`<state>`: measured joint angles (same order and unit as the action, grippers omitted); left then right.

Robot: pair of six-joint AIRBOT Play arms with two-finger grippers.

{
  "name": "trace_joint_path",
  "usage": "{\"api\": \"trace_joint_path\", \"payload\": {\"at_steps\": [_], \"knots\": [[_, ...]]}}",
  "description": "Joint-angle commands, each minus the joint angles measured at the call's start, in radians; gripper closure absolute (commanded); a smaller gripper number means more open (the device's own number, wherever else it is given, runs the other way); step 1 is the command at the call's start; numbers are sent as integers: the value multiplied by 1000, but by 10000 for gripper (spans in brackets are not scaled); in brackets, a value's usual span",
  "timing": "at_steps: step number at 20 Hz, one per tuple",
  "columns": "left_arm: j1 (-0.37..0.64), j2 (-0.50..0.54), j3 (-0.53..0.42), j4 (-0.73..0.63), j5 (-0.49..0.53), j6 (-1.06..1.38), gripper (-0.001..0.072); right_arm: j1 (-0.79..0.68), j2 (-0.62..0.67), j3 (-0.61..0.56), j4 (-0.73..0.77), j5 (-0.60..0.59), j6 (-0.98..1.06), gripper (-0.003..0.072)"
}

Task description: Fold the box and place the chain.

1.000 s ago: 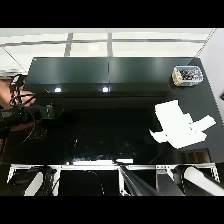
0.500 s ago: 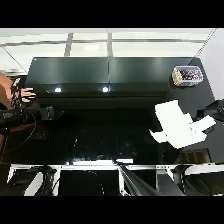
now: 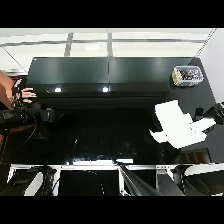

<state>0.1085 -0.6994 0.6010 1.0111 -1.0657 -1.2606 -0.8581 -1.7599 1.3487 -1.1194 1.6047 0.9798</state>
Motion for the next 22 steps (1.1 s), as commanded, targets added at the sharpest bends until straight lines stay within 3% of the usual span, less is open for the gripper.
{"api": "trace_joint_path", "payload": {"at_steps": [1, 2, 4, 5, 7, 10, 14, 17, 22], "knots": [[0, 0, 0, 3, -23, 0, 0, 2, 30, 1, -66, 13, 9, 390], [0, 0, -1, 3, -23, 0, 1, 3, 34, 1, -63, 10, 7, 391], [0, 0, -1, 3, -19, 0, 0, 17, 37, -8, -63, 11, -30, 602], [0, 0, -1, 3, -16, 0, 1, 29, 37, -18, -60, 11, -48, 671], [0, 0, -1, 3, -12, 0, 0, 58, 45, -37, -42, 10, -59, 671], [0, 0, -1, 3, -11, 1, 0, 106, 106, -79, 101, -5, -103, 672], [-1, 0, 0, -23, 14, 82, 20, 174, 287, -203, 316, -89, -120, 672], [-1, 0, -1, -33, 54, 87, 20, 229, 487, -381, 446, -209, -175, 671], [-4, -32, -2, -91, 71, 117, 20, 427, 832, -813, 722, -566, -275, 671]]}}
